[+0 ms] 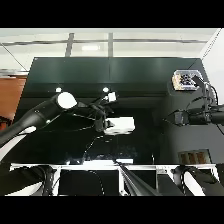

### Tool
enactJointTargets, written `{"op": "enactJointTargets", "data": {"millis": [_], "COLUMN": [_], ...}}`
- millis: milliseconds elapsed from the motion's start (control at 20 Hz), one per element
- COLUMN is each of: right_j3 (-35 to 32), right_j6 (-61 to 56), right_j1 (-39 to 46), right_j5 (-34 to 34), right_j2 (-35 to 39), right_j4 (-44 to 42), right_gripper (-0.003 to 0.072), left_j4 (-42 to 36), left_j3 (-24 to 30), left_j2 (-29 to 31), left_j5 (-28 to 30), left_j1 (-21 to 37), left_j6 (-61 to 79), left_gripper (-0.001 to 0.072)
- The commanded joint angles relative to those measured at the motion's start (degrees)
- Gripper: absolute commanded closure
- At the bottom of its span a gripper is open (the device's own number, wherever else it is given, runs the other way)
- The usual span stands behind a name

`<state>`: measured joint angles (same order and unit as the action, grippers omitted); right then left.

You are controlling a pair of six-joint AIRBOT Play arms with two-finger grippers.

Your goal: Fold the box and place the chain.

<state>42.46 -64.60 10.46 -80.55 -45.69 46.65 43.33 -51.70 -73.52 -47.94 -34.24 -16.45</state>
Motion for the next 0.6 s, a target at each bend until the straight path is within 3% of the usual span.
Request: {"op": "enactJointTargets", "data": {"millis": [0, 550], "right_j3": [-0.13, -0.13], "right_j6": [-0.2, -0.15], "right_j1": [0.5, 0.5], "right_j5": [-0.24, 0.2], "right_j2": [0.17, 0.17], "right_j4": [0.35, 0.39], "right_gripper": [0.067, 0.067], "left_j4": [1.36, 4.33], "left_j3": [-4.5, -4.79], "left_j2": [-5.66, -8.15], "left_j5": [0.57, -0.52], "left_j1": [-2.21, -4.7], "left_j6": [-7.41, -8.24], "left_gripper": [-0.0008, -0.0008]}}
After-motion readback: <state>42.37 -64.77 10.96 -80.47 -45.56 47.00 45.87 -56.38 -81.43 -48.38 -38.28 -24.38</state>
